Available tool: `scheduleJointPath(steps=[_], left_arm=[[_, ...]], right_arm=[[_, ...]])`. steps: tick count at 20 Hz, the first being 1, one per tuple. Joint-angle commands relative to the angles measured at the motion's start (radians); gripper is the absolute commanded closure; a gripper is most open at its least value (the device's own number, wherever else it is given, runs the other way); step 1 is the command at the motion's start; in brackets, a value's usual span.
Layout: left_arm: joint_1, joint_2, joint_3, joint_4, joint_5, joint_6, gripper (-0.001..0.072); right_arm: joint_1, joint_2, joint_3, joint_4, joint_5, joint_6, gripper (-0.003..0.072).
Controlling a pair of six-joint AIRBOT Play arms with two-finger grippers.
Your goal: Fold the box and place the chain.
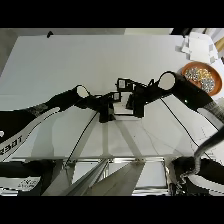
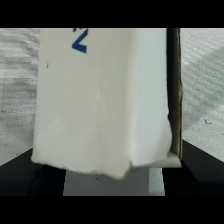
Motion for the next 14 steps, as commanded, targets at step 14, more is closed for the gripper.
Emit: scheduleJointPath(steps=[14], left_arm=[[0.001, 0.000, 0.000, 0.001, 0.000, 0.001, 0.0693]], right_arm=[[0.030, 0.003, -0.065, -0.013, -0.016, 0.019, 0.0629]])
